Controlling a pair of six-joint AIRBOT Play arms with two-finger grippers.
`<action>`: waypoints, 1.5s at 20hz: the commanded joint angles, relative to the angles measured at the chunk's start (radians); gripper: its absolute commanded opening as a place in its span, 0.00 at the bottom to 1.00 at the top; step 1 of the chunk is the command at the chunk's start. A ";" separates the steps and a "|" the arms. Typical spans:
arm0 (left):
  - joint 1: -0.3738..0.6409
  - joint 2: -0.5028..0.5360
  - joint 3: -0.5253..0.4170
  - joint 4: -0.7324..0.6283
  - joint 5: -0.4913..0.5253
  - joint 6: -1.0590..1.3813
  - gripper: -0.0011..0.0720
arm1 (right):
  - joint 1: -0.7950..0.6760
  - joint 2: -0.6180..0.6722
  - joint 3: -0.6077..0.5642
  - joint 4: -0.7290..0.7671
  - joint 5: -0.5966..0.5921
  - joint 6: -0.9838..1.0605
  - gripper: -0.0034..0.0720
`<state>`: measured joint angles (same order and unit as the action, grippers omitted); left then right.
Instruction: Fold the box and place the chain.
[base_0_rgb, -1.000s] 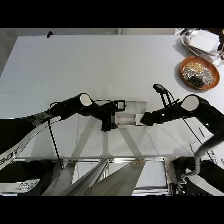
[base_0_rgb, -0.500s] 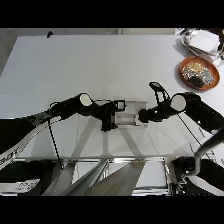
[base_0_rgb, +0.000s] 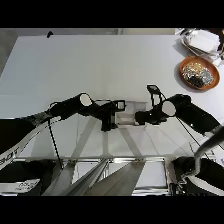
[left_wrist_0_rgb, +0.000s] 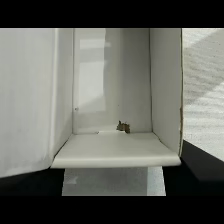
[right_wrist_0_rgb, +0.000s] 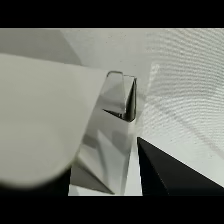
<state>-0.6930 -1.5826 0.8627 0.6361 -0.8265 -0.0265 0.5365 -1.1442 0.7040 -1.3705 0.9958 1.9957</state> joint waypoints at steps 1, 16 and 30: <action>0.000 0.001 0.000 0.000 0.000 0.000 0.19 | 0.038 -0.053 0.000 -0.023 -0.032 0.047 0.59; 0.000 0.001 0.000 0.000 0.000 0.000 0.19 | 0.046 -0.114 0.000 -0.015 -0.066 0.041 0.06; 0.000 0.001 0.000 0.000 0.000 0.000 0.19 | 0.046 -0.113 0.000 -0.023 -0.093 0.038 0.06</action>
<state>-0.6926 -1.5826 0.8627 0.6357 -0.8272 -0.0273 0.5819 -1.2587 0.7029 -1.4021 0.9146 2.0346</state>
